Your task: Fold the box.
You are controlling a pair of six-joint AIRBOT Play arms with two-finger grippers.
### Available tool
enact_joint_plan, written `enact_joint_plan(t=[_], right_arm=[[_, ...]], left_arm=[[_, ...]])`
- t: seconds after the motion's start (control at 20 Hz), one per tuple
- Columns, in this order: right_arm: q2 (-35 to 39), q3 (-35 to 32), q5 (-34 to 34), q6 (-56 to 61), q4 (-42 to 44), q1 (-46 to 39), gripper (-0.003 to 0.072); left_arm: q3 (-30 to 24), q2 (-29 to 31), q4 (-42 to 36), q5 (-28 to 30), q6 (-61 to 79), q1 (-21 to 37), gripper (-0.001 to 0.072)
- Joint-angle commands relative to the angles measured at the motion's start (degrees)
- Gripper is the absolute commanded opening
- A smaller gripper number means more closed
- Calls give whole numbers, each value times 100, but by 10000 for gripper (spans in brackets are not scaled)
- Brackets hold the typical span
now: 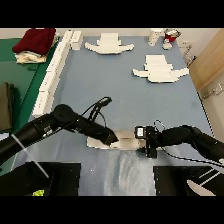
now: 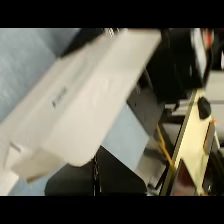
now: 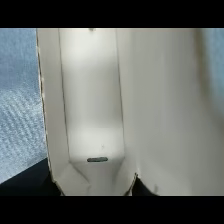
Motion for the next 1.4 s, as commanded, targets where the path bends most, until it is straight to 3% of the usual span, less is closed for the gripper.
enact_joint_plan(t=[0.0, 0.15, 0.4, 0.65, 0.85, 1.0, 1.15, 1.35], right_arm=[[4, -2, 0, 0, 2, 2, 506], [4, 0, 0, 0, 2, 2, 506], [4, -2, 0, 0, 2, 2, 506], [4, -2, 0, 0, 2, 2, 506], [4, -2, 2, 0, 2, 2, 506], [4, 0, 0, 0, 2, 2, 506], [4, -2, 0, 0, 0, 2, 506], [4, -2, 0, 0, 2, 2, 506]], left_arm=[[704, -761, -162, 232, -138, 310, 16], [973, -1386, -166, 212, -321, 673, 16], [979, -2328, -186, 9, -339, 682, 16], [1025, -2446, -179, -118, -101, 697, 16], [1119, -1816, -52, -127, 323, 807, 15], [1102, -872, 717, -330, 323, 739, 14], [872, 225, 1665, -407, 302, 308, 12], [131, 1550, 2793, -127, 225, -584, 12]])
